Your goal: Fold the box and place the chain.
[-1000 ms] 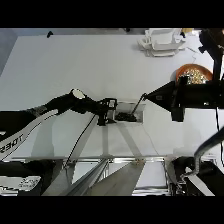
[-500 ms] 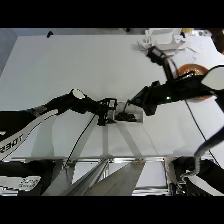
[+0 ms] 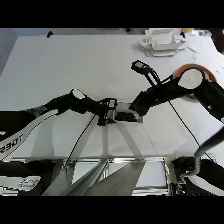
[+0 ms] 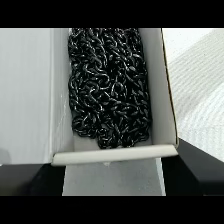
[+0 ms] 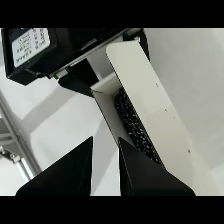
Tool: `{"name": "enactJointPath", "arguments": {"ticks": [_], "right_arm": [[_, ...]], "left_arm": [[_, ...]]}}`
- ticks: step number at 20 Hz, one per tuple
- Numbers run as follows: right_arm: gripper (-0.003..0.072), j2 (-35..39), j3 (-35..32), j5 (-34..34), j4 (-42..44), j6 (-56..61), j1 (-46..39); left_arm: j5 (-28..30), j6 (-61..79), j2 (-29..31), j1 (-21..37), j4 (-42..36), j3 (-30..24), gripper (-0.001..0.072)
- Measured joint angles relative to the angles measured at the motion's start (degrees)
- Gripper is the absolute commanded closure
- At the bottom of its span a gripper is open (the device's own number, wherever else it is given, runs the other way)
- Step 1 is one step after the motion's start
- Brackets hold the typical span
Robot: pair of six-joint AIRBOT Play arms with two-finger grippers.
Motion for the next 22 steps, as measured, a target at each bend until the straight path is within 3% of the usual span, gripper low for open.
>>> {"name": "enactJointPath", "arguments": {"ticks": [1, 2, 7, 13, 16, 20, 22], "right_arm": [[0.0638, -0.1, 0.6, -0.4, 0.1, -0.6, 0.0], [0.0668, -0.1, 1.2, -1.4, -0.1, -1.0, 0.0], [0.0669, -2.5, 2.7, -6.6, -5.0, -1.8, 0.1], [0.0662, -7.2, 1.6, -3.2, -7.4, -8.9, 0.1], [0.0578, -5.4, -1.7, -1.0, -7.0, -17.6, 0.2], [0.0553, -2.9, -6.2, -1.6, -8.1, -22.4, 0.2], [0.0430, -2.3, -7.8, -3.4, -8.0, -23.3, 0.2]], "left_arm": [[0.0, 0.0, 0.0, 0.0, 0.0, 0.0, 0.0501], [0.0, 0.0, 0.0, 0.0, 0.0, 0.0, 0.0501], [0.0, 0.0, 0.0, 0.0, 0.0, 0.0, 0.0501], [0.0, -0.1, 0.0, 0.0, 0.0, 0.0, 0.0501], [0.0, -0.2, 0.0, 0.0, 0.0, 0.0, 0.0501], [0.0, 0.0, 0.0, 0.0, 0.0, 0.0, 0.0501], [0.0, 0.0, 0.0, 0.0, 0.0, 0.0, 0.0501]]}}
